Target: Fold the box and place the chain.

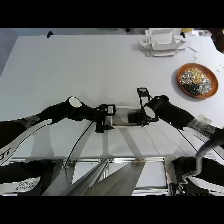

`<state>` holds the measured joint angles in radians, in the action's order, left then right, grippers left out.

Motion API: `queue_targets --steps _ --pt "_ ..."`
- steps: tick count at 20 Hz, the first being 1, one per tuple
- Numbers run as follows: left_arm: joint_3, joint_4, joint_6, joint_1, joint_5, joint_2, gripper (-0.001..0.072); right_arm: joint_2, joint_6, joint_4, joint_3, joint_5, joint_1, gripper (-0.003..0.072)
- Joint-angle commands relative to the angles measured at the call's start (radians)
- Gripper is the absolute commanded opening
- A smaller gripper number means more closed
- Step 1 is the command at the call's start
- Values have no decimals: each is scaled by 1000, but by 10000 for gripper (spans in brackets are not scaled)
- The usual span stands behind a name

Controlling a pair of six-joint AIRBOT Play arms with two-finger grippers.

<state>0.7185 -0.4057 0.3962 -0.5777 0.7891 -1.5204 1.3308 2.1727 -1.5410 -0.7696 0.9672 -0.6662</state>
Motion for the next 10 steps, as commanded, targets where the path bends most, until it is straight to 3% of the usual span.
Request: queue_targets --steps 1,2,3,4,8,10 --pt "0 -2 4 1 -3 1 273 7 -3 8 1 12 -1 19" --pt "0 -2 4 1 -3 1 273 4 -8 8 1 13 -1 81" --pt "0 -2 4 1 -3 1 273 -3 -9 8 1 15 -1 278" --pt "0 -2 4 1 -3 1 273 -18 -9 6 1 19 -1 419" --pt "0 -2 4 1 -3 1 273 -145 -32 -36 -1 25 3 427" --pt "0 -2 4 1 -2 1 273 -218 -105 -33 -20 90 27 427"
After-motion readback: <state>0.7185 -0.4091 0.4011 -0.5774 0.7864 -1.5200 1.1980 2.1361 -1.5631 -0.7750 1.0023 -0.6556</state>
